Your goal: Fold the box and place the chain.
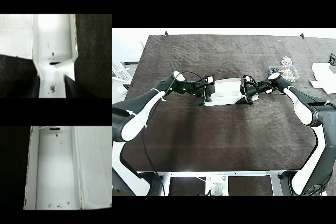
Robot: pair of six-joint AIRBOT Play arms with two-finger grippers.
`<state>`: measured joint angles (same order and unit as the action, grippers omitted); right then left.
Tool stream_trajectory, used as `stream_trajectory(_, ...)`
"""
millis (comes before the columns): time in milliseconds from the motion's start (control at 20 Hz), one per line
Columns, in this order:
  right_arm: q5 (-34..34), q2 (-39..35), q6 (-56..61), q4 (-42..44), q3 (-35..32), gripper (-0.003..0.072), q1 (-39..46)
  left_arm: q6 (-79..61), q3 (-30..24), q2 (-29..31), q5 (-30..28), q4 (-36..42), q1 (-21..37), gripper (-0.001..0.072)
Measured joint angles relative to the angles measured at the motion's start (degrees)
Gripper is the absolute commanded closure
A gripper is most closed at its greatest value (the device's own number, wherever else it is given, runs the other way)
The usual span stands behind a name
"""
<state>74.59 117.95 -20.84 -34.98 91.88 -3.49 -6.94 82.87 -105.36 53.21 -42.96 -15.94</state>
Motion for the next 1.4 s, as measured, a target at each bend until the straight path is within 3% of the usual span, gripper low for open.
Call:
stream_trajectory(400, 0.00, 0.00, 0.00, 0.00, 0.00, 0.0102, 0.00, 0.04, 0.00, -0.04, -0.20, -0.07, -1.25, 0.0357)
stream_trajectory(950, -0.17, 0.00, 0.04, -0.04, 0.00, 0.0103, 0.04, -3.30, -0.09, -2.95, -7.78, 7.34, -2.71, 0.0356)
stream_trajectory(1250, 0.00, 0.00, 0.00, -0.04, 0.00, 0.0102, 0.04, -8.44, -0.09, -3.45, -6.23, 11.17, -2.75, 0.0353)
stream_trajectory(1400, 0.04, 0.00, -0.07, -0.11, 0.00, 0.0102, 0.02, -9.09, -0.09, -4.13, -5.22, 12.02, -2.78, 0.0314)
